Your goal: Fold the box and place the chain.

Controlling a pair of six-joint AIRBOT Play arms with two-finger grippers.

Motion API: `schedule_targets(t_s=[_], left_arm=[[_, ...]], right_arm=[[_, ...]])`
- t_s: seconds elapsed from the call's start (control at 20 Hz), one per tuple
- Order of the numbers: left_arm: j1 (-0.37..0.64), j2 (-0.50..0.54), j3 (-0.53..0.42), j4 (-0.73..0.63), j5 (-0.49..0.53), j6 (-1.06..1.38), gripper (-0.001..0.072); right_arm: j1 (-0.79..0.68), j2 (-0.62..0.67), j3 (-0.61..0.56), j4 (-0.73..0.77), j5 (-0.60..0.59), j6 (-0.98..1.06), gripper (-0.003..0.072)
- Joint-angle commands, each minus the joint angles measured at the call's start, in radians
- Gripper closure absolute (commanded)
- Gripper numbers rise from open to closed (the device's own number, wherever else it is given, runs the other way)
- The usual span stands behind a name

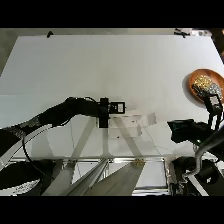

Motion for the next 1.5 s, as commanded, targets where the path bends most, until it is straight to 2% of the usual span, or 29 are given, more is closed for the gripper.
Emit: schedule_targets(t_s=[0.0, 0.35, 0.7, 1.05, 1.45], left_arm=[[-0.001, -0.003, -0.001, 0.003, -0.021, 0.001, 0.0703], [-0.005, -0.003, -0.001, -0.001, -0.008, 0.0, 0.0703], [-0.07, -0.003, -0.001, -0.008, -0.003, 0.0, 0.0703], [-0.069, -0.003, -0.001, -0.009, -0.05, 0.0, 0.0696], [-0.069, -0.003, -0.001, -0.008, -0.05, 0.0, 0.0696]], right_arm=[[0.0, 0.001, 0.0, -0.011, 0.0, 0.0, 0.0495], [0.0, 0.001, 0.0, -0.013, 0.0, 0.0, 0.0495], [0.0, 0.001, 0.0, -0.013, 0.003, 0.0, 0.0495], [0.0, 0.001, 0.0, -0.022, 0.004, -0.003, 0.0495], [0.0, 0.001, 0.0, -0.02, 0.016, -0.03, 0.0495]])
